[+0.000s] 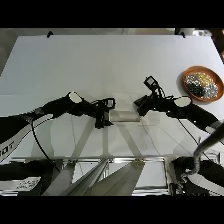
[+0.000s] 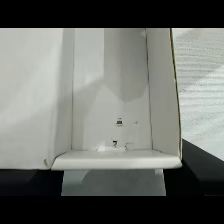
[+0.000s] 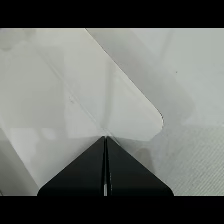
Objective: Fold the box and place the chain.
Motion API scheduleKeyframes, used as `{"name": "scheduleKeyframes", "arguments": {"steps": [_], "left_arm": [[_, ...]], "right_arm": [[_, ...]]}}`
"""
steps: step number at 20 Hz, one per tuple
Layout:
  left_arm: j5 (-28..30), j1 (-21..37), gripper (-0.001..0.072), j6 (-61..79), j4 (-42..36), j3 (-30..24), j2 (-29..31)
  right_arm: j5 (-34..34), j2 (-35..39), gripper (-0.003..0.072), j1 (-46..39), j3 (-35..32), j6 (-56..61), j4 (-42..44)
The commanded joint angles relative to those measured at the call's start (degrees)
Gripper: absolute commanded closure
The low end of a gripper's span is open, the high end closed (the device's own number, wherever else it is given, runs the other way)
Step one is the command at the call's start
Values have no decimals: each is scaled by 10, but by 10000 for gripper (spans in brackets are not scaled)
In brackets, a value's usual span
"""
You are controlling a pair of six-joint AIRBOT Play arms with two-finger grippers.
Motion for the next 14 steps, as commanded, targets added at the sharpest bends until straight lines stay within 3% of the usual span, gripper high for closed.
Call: {"name": "scheduleKeyframes", "arguments": {"steps": [1,7,11,14], "left_arm": [[0,0,259,1,1,1,0],[0,0,259,1,1,1,0],[0,0,259,1,1,1,0],[0,0,259,1,1,1,0]], "right_arm": [[20,-6,673,1,0,2,1],[49,29,672,1,0,2,1],[52,104,672,1,0,2,0],[92,170,673,1,0,2,-38]]}}
